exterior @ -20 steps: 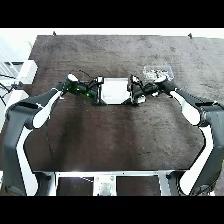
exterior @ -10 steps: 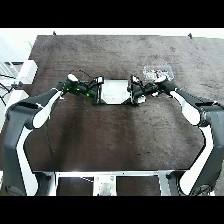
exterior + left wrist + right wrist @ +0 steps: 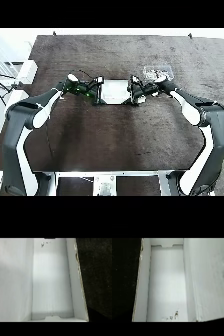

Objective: Fold the box and place the chain.

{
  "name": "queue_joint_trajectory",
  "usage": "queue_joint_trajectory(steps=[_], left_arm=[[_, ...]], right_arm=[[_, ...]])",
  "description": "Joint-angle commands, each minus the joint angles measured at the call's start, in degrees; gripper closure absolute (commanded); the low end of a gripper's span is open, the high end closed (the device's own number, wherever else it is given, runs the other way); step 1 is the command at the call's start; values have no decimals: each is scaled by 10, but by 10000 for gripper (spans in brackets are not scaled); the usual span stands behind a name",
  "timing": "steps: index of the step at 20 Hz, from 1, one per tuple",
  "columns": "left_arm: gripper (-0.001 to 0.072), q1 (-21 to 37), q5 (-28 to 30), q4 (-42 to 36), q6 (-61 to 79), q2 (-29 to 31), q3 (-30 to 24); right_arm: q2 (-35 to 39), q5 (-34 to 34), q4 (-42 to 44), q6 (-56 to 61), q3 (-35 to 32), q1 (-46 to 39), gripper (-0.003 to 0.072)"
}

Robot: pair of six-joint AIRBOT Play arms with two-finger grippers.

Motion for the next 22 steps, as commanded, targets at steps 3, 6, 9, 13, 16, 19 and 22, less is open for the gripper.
queue_joint_trajectory(steps=[3,6,9,13,16,19,22], left_arm=[[354,0,0,-6,-1,0,0],[354,0,0,-6,-1,0,0],[354,0,0,-6,-1,0,0],[354,0,0,-6,-1,0,0],[354,0,0,-6,-1,0,0],[354,0,1,-6,-1,0,0],[354,0,1,-6,-1,0,0]], right_arm=[[0,0,0,0,0,0,92],[0,0,0,0,0,0,92],[0,0,1,0,0,1,92],[0,0,1,6,0,2,92],[2,1,4,20,3,-3,-34],[9,10,-14,20,3,-14,-34],[22,11,-30,20,3,-35,-34]])
